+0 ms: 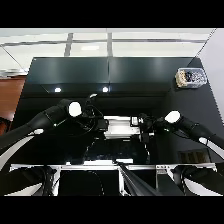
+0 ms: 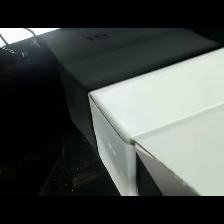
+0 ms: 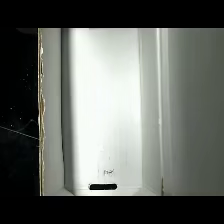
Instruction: Fold the box and place the chain.
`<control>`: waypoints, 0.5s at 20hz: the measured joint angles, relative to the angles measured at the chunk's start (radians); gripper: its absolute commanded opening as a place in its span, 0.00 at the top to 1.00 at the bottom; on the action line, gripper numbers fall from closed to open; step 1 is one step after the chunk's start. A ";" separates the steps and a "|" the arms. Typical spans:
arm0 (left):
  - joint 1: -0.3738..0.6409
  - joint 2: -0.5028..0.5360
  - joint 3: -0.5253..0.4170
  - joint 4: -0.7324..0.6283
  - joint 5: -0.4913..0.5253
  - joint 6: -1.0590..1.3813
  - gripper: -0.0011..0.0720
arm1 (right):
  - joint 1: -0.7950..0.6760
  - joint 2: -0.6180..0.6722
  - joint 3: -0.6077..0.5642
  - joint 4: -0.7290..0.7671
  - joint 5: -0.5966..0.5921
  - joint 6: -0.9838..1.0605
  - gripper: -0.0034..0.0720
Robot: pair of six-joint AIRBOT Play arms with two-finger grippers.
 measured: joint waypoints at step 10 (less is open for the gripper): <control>-0.142 -0.024 0.088 0.278 -0.019 -0.273 0.30 | 0.000 0.000 0.000 0.001 -0.001 0.000 0.73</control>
